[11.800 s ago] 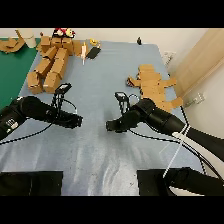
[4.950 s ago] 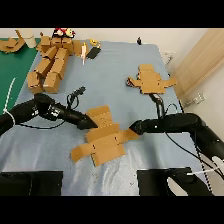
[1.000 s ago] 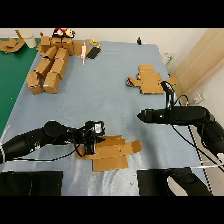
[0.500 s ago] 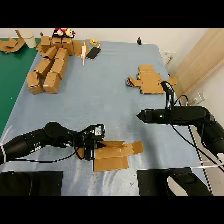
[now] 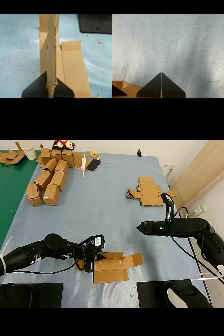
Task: Fold the box.
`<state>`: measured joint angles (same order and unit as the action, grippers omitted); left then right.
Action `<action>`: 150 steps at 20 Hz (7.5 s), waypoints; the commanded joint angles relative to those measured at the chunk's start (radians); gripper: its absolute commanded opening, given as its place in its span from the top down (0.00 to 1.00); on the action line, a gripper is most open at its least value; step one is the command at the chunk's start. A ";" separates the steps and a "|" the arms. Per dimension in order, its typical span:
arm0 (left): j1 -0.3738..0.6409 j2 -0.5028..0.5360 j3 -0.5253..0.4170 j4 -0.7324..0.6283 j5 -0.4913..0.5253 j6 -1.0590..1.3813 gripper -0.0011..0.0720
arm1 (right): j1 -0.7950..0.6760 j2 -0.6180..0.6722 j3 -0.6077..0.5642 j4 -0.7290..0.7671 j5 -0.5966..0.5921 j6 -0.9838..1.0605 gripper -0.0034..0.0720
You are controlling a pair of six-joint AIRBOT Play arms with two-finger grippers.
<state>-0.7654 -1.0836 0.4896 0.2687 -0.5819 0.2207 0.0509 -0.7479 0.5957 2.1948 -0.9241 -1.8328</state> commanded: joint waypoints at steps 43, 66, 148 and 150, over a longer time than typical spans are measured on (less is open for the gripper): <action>0.061 -0.040 0.024 0.001 -0.144 -0.012 0.97 | 0.001 0.000 0.001 0.000 0.007 -0.001 0.95; 0.061 -0.040 0.024 0.000 -0.143 -0.012 0.97 | 1.162 0.435 -0.225 -0.618 -0.187 0.830 0.95; 0.061 -0.040 0.024 0.000 -0.143 -0.012 0.97 | 0.733 0.208 -0.327 -0.166 0.245 -0.588 0.02; 0.061 -0.040 0.024 0.000 -0.143 -0.011 0.97 | 0.645 0.180 -0.327 -0.053 0.206 -0.715 0.02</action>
<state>-0.7044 -1.1248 0.5140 0.2691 -0.7258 0.2089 0.8196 -0.5438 0.2695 1.8927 -0.6746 -2.2627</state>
